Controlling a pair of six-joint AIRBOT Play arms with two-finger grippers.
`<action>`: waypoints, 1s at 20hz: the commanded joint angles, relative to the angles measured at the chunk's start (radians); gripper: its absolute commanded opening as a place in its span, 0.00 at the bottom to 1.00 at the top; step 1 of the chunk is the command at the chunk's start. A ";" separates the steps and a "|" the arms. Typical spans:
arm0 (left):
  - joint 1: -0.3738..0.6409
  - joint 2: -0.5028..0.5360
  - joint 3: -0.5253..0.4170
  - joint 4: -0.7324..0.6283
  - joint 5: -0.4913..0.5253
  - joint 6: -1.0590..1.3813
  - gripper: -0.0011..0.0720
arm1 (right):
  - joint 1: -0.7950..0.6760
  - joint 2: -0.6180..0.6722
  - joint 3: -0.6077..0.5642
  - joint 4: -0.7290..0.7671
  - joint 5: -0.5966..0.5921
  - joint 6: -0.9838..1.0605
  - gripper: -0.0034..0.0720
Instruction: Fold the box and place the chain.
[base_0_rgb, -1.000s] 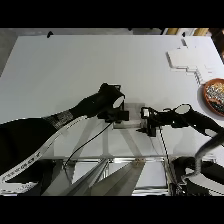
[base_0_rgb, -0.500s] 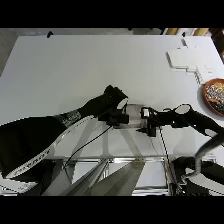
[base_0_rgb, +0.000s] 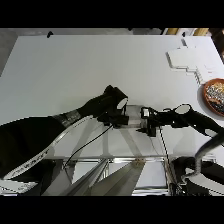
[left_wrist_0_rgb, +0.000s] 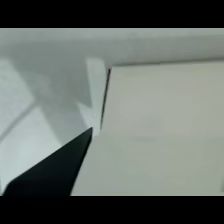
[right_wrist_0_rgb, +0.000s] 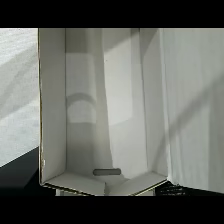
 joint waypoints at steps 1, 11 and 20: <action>0.026 0.083 0.000 -0.015 0.000 0.142 0.49 | 0.000 0.000 0.000 0.000 0.000 0.000 0.57; 0.137 0.620 -0.250 -0.055 -0.013 0.592 0.49 | 0.000 0.000 0.000 0.000 0.000 0.000 0.57; 0.443 0.652 -0.745 -0.533 0.463 2.330 0.74 | 0.000 0.000 0.000 0.000 0.000 0.000 0.57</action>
